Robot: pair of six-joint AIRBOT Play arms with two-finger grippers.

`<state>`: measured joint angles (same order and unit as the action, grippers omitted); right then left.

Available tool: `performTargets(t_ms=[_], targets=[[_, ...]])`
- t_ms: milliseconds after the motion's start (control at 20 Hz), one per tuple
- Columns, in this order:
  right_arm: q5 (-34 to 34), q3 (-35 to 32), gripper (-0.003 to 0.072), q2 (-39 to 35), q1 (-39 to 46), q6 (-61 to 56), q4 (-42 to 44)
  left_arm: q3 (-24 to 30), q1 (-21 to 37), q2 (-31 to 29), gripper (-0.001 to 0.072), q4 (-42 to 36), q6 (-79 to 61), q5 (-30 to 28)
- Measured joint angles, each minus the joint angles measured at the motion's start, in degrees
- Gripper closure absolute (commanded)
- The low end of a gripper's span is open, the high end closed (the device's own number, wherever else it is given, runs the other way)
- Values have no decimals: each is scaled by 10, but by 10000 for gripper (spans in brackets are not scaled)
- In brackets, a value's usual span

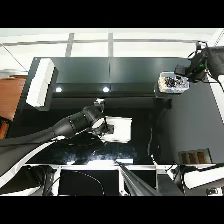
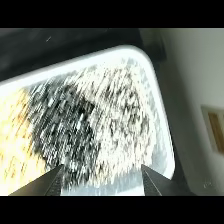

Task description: Fold the box and place the chain.

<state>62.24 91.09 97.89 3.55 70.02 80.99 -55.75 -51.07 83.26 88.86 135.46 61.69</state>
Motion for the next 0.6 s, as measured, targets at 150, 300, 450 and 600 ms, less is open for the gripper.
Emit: performTargets(t_ms=[150, 300, 450, 600], targets=[[37, 59, 161, 60, 9, -39, -2, 0, 0, 0, 680, 0, 0, 0], [56, 83, 161, 90, 21, -84, 6, 0, 0, 0, 680, 0, 0, 0], [60, 92, 162, 104, 29, -121, 16, 0, 0, 0, 680, 0, 0, 0], [53, 96, 246, 113, 34, -150, 23, 0, 0, 0, 679, 0, 0, 0]])
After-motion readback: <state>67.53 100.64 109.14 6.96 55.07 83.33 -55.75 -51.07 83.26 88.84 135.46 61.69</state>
